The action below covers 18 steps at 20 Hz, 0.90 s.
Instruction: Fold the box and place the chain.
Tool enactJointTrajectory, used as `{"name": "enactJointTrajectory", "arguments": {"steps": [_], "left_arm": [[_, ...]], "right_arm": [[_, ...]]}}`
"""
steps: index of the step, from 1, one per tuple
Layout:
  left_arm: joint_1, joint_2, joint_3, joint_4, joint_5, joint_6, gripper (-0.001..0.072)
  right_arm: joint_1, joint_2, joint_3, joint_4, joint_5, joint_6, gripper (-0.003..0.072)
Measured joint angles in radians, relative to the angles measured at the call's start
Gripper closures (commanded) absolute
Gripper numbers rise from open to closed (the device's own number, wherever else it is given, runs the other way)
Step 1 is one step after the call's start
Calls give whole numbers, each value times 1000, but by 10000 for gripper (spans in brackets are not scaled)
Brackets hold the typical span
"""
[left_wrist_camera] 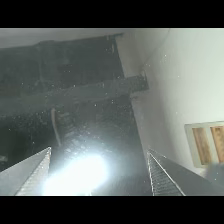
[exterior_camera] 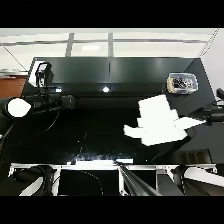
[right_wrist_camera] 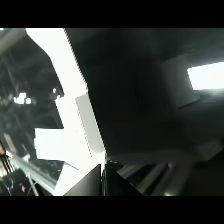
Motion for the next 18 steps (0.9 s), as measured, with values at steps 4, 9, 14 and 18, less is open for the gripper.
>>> {"name": "enactJointTrajectory", "arguments": {"steps": [4,9,14,18], "left_arm": [[0,-12,0,-31,5,0,16],[-10,-90,-23,-235,-86,2,17],[-81,-182,-113,-465,-143,93,16],[-55,-247,-196,-731,-144,345,16]], "right_arm": [[211,241,-238,207,-169,-114,678],[491,523,-436,387,-461,-240,677],[718,599,-482,408,-623,-275,677],[803,612,-490,411,-686,-266,677]]}}
